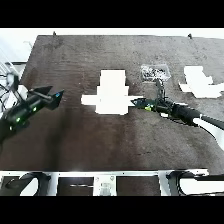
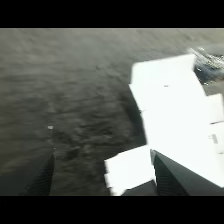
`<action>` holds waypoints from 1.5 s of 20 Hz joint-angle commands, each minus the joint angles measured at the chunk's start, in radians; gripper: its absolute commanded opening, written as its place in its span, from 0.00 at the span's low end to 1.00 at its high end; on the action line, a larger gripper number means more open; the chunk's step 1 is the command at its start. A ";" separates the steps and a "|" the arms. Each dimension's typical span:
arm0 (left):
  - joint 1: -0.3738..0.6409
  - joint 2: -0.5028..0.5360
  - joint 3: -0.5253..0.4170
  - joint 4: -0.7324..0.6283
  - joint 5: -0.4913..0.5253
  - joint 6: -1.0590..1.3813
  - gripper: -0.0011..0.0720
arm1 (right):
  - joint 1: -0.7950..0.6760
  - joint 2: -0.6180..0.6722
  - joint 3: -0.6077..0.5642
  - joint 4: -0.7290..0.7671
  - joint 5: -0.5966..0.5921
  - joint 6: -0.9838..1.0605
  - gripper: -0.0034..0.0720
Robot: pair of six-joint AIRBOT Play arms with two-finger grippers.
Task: Fold the box and place the chain.
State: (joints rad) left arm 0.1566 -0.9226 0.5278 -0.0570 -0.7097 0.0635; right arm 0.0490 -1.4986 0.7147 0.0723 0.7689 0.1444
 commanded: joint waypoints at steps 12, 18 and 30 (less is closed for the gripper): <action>-0.209 -0.884 1.065 0.657 -0.523 -0.690 0.93 | 0.020 -0.028 0.000 0.003 0.003 -0.060 0.04; -0.275 -1.071 1.267 0.664 -0.592 -0.720 0.92 | 0.020 -0.028 0.000 0.005 0.006 -0.063 0.04; -0.317 -1.160 1.298 0.640 -0.588 -0.689 0.83 | 0.020 -0.028 0.000 0.006 0.010 -0.069 0.04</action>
